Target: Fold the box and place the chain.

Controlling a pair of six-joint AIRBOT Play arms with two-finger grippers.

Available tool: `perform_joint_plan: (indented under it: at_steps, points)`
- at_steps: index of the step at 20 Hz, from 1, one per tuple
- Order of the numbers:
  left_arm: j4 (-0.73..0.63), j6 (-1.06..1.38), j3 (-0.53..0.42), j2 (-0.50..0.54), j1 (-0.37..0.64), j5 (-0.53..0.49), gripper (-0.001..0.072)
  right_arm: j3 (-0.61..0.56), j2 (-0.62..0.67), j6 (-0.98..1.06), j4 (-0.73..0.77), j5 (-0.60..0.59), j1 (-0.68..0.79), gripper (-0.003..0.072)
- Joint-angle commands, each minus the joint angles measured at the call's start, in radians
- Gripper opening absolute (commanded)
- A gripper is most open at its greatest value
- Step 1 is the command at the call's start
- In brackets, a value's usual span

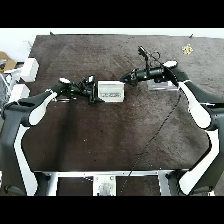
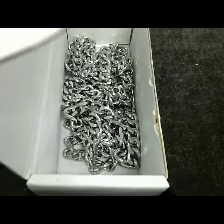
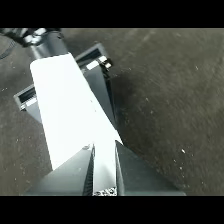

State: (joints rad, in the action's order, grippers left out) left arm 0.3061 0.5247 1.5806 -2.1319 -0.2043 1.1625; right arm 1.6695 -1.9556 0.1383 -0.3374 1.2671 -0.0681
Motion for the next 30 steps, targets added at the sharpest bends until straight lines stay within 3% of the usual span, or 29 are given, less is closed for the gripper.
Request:
perform_joint_plan:
  at_steps: [1,5,8,10,13,14,15,19,26,30]
  points:
    - [0.000,0.000,0.000,0.000,0.001,0.000,0.0222,0.001,-0.006,-0.103,0.002,0.060,-0.009,0.0161]
    - [0.000,0.000,0.000,0.000,0.001,0.000,0.0222,0.000,0.008,-0.124,-0.154,0.055,-0.061,0.0160]
    - [0.000,0.000,0.000,0.000,0.001,0.000,0.0223,-0.013,0.028,-0.120,-0.180,0.053,-0.090,0.0137]
    - [0.000,0.000,0.000,0.000,0.001,0.000,0.0222,-0.079,0.084,-0.134,-0.184,0.017,-0.095,0.0090]
    - [0.000,0.000,0.000,0.000,0.001,0.000,0.0222,-0.239,0.196,-0.254,-0.178,-0.142,-0.095,0.0116]
    - [0.000,0.000,0.000,0.000,0.001,0.000,0.0222,-0.284,0.215,-0.294,-0.146,-0.201,-0.097,0.0192]
    - [0.000,0.000,0.000,0.000,0.001,0.000,0.0223,-0.318,0.220,-0.361,-0.097,-0.246,-0.098,0.0208]
    - [0.000,0.000,0.000,0.000,0.001,-0.001,0.0222,-0.340,0.203,-0.476,0.027,-0.303,-0.099,0.0208]
    - [0.000,0.000,0.000,0.000,0.001,-0.001,0.0222,-0.338,0.219,-0.579,0.145,-0.220,-0.109,0.0208]
    - [0.000,0.000,0.000,0.000,0.001,-0.001,0.0222,-0.337,0.228,-0.603,0.185,-0.316,-0.109,0.0208]
